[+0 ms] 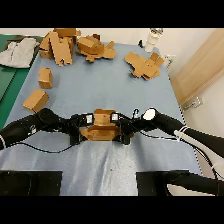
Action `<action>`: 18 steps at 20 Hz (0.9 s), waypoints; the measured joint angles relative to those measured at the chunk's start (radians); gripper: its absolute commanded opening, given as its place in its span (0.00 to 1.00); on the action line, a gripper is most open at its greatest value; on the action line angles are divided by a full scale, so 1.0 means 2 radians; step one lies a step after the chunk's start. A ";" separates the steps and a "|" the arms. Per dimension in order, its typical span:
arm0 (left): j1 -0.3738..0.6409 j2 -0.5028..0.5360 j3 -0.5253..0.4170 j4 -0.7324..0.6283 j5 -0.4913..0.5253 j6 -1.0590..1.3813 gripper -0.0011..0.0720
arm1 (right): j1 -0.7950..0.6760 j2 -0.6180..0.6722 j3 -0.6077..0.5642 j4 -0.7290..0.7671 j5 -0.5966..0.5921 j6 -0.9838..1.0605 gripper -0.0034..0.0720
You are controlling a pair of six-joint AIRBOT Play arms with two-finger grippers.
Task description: Fold the box.
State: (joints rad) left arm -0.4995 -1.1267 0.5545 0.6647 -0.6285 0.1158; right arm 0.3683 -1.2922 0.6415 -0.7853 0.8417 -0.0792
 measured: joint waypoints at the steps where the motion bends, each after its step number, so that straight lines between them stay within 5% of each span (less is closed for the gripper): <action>1: -0.003 0.000 0.001 -0.006 0.004 0.001 0.85 | 0.000 0.000 0.000 -0.001 0.000 0.000 0.74; 5: -0.020 -0.001 0.004 -0.016 0.010 0.016 0.76 | 0.000 0.000 0.000 -0.002 0.000 0.000 0.74; 6: -0.024 -0.001 0.004 -0.017 0.013 0.019 0.39 | 0.000 0.000 0.000 -0.002 0.000 0.000 0.74; 7: -0.027 -0.001 0.004 -0.017 0.017 0.022 0.26 | 0.000 0.000 0.000 -0.002 0.000 0.000 0.74; 18: -0.036 -0.001 0.004 -0.047 0.040 0.039 0.25 | 0.000 0.000 0.000 -0.006 0.000 0.000 0.74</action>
State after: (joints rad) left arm -0.5713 -1.1286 0.5632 0.5701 -0.5480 0.1940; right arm 0.3683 -1.2922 0.6415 -0.7967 0.8417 -0.0795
